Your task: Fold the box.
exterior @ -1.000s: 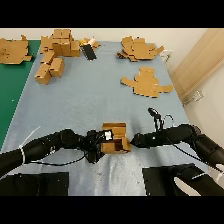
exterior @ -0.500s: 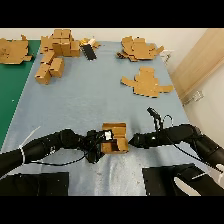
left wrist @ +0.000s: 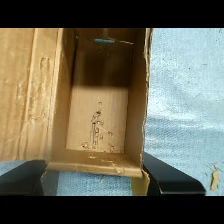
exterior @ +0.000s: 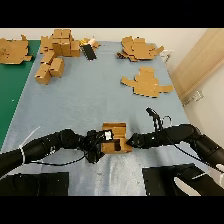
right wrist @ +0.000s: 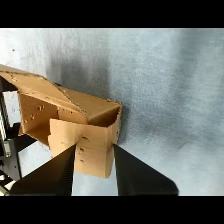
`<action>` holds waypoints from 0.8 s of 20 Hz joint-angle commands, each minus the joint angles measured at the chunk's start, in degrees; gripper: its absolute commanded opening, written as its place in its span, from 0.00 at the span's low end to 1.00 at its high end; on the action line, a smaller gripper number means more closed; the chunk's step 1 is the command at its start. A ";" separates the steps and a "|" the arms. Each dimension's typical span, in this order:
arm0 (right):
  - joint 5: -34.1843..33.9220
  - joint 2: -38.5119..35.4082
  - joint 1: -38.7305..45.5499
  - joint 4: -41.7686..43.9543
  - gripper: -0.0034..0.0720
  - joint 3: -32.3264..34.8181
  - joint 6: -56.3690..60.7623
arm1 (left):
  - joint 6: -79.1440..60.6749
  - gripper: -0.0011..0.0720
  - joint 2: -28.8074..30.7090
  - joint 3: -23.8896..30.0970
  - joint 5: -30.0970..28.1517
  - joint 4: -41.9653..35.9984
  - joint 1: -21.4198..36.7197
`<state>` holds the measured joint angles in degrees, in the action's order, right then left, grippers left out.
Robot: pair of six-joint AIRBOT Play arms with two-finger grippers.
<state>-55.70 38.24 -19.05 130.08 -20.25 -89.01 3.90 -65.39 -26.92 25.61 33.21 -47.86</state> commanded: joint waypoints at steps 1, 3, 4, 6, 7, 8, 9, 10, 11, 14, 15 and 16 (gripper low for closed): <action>1.29 0.04 -0.74 -3.39 0.55 -1.01 0.39 | -0.02 0.74 0.02 -0.04 -0.02 0.00 0.00; 1.29 0.79 -4.72 -8.66 0.55 -3.37 5.53 | -0.02 0.74 0.02 -0.04 -0.02 0.00 0.00; 1.31 2.08 -7.74 -12.48 0.55 -4.92 9.44 | -0.02 0.74 0.02 -0.04 -0.02 0.00 0.00; 0.74 5.95 -14.78 -20.72 0.55 -7.91 19.02 | -0.02 0.74 0.00 -0.04 -0.02 0.02 0.00; 0.31 8.22 -18.29 -23.98 0.55 -9.35 23.58 | -0.02 0.74 0.02 -0.04 -0.02 0.02 0.00; 0.07 10.86 -22.01 -27.28 0.55 -10.97 28.13 | -0.02 0.74 0.02 -0.02 -0.02 0.00 0.00; -0.83 13.44 -25.20 -30.75 0.55 -12.66 32.81 | -0.02 0.74 0.02 -0.04 -0.02 0.00 0.00; -2.84 16.37 -28.13 -34.73 0.55 -14.80 37.16 | -0.02 0.74 0.02 -0.04 -0.02 0.02 0.00; -5.46 19.08 -30.18 -37.77 0.55 -16.90 40.72 | -0.02 0.74 0.02 -0.04 -0.02 0.00 0.00; -13.20 27.06 -33.24 -40.39 0.55 -23.37 45.40 | -0.02 0.74 0.02 -0.04 -0.02 0.00 0.00; -14.38 28.94 -33.77 -40.96 0.55 -24.94 46.23 | -0.02 0.74 0.02 -0.04 -0.02 0.00 0.00; -15.12 30.49 -34.27 -41.83 0.55 -26.36 47.47 | -0.02 0.74 0.00 -0.04 -0.02 0.02 0.00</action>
<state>-65.78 63.02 -50.35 93.23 -41.87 -48.16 3.90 -65.39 -26.92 25.58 33.21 -47.86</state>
